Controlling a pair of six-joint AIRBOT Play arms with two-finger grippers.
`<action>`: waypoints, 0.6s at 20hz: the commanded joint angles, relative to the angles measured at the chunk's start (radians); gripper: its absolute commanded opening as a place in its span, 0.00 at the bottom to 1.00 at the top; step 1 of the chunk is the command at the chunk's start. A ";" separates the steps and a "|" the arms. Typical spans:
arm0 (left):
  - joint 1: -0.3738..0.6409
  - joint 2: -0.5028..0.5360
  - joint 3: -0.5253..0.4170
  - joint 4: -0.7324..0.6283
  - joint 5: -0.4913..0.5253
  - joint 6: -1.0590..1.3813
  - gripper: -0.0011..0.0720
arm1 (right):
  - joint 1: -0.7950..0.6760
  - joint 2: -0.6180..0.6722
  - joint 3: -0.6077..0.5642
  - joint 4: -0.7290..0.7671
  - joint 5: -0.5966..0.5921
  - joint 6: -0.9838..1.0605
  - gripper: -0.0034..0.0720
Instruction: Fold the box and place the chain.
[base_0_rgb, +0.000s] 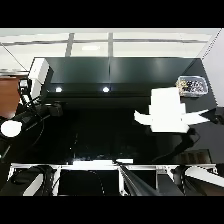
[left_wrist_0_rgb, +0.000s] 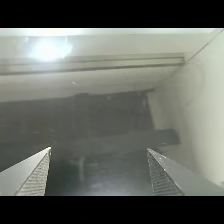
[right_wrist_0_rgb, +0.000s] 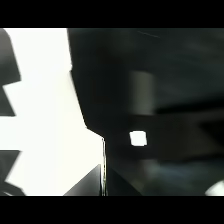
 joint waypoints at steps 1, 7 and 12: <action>-0.010 -0.008 -0.001 -0.119 -0.039 -0.001 0.99 | 0.080 0.180 -0.208 0.269 -0.090 -0.051 0.06; -0.138 -0.146 0.078 -0.238 -0.132 0.114 0.98 | 0.535 0.467 -0.574 0.480 -0.447 -0.057 0.06; -0.106 -0.472 0.299 -0.364 -0.405 0.176 0.98 | 0.940 0.477 -0.608 0.480 -0.682 -0.016 0.06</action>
